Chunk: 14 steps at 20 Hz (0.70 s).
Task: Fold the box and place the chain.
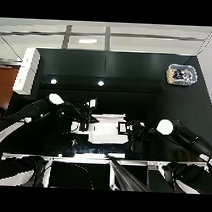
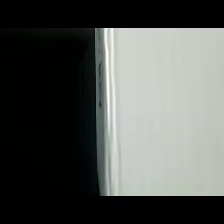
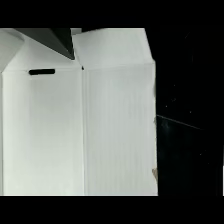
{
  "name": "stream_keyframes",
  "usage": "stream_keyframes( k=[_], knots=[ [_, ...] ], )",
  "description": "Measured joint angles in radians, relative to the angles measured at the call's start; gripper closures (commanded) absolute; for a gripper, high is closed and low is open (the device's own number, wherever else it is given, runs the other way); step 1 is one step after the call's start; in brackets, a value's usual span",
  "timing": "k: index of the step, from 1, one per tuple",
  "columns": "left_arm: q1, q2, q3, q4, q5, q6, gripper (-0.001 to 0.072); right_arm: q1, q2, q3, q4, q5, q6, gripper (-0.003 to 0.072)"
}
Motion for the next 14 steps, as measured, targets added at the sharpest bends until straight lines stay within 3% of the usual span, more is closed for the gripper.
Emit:
stream_keyframes(
  k=[5,14],
  knots=[
    [0.000,0.000,0.000,0.000,0.000,0.000,0.0685,0.023,-0.001,-0.003,0.059,-0.103,0.003,0.0008],
    [0.000,0.000,0.000,0.000,0.000,-0.001,0.0685,-0.011,0.023,0.029,0.084,-0.155,0.020,0.0008]
  ],
)
